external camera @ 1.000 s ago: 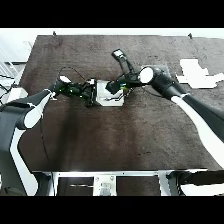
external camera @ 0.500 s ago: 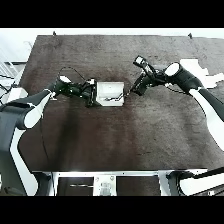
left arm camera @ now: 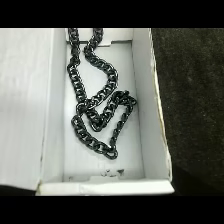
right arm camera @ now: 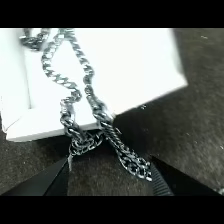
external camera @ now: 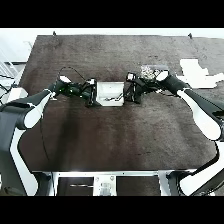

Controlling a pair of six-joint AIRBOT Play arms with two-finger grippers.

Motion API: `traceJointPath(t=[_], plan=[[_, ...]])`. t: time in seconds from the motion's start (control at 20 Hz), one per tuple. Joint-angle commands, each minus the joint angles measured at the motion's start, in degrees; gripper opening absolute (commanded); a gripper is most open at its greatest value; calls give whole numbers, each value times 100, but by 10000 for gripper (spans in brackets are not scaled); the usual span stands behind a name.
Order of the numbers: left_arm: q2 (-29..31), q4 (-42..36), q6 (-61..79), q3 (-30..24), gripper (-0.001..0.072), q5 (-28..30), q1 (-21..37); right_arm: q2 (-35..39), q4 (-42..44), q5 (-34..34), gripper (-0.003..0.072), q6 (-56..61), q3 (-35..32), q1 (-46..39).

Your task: Fold the box and place the chain.

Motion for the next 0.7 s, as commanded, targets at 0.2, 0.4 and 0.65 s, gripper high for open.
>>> traceJointPath(t=[0.2, 0.4, 0.65], plan=[[4, -2, 2, 2, 362, 2, 4, -306, 424, 282, 577, -380, 116, 26], [4, 0, 0, 2, 362, 0, 4, -367, 501, 402, 577, -365, 116, 61], [4, 0, 2, 2, 362, 0, 4, -450, 387, 372, 163, -295, 157, 50]])
